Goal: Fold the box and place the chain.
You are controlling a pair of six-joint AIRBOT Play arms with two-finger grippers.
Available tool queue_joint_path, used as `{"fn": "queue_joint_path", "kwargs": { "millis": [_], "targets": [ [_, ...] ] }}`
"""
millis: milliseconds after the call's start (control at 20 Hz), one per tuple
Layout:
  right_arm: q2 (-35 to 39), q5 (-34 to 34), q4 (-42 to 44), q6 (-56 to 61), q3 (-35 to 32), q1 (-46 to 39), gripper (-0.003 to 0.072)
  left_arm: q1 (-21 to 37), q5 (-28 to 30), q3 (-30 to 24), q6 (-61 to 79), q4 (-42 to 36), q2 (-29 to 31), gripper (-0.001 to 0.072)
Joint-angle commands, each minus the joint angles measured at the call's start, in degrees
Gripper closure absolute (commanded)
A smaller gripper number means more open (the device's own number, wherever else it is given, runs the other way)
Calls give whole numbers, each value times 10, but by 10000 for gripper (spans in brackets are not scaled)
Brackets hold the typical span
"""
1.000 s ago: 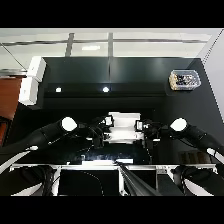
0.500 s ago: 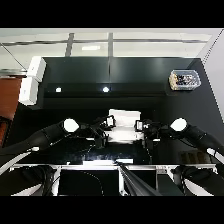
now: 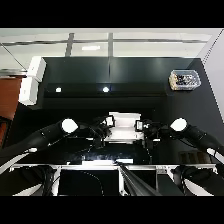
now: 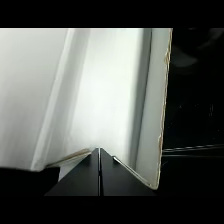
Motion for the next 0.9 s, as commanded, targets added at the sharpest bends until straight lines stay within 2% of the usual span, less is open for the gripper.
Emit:
{"fn": "queue_joint_path", "kwargs": {
  "millis": [0,150,300,400,500,600,850],
  "targets": [
    [0,0,0,0,0,0,451,28,-5,0,-118,90,44,684],
    [0,0,0,0,0,0,451,103,-43,0,-259,139,97,685],
    [0,0,0,0,0,0,451,225,-51,-9,-483,120,113,683],
    [0,0,0,0,0,0,452,295,-126,-14,-591,108,103,683],
    [0,0,0,0,0,0,452,341,-212,-15,-588,110,89,684],
    [0,0,0,0,0,0,452,364,-238,-23,-640,109,77,685],
    [0,0,0,0,0,0,451,364,-230,-58,-668,97,67,684]
  ]
}}
